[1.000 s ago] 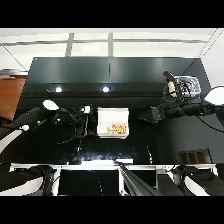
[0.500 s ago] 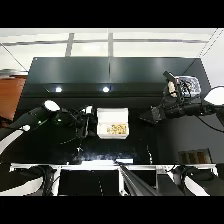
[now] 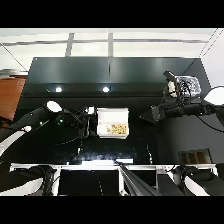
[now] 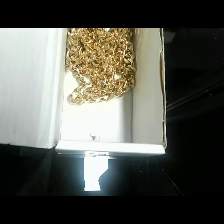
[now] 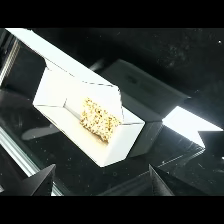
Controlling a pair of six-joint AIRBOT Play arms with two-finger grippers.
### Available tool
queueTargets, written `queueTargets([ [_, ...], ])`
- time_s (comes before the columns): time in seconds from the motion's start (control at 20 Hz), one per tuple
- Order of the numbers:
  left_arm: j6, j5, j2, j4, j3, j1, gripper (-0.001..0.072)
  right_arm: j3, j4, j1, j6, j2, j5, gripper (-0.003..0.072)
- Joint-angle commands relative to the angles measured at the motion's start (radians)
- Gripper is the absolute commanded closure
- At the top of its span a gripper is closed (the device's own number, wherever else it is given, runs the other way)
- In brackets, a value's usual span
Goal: Fold the box and place the chain.
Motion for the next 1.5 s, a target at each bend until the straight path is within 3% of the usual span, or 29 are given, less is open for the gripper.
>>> queueTargets([
  [0.0, -0.003, 0.002, -0.001, 0.002, 0.001, -0.001, 0.0003, 0.000, 0.000, 0.000, 0.000, 0.000, -0.009, 0.0014],
  [1.45, -0.026, 0.045, -0.011, 0.042, 0.015, -0.062, 0.0028, 0.000, 0.000, 0.000, 0.000, 0.000, -0.027, 0.0014],
])
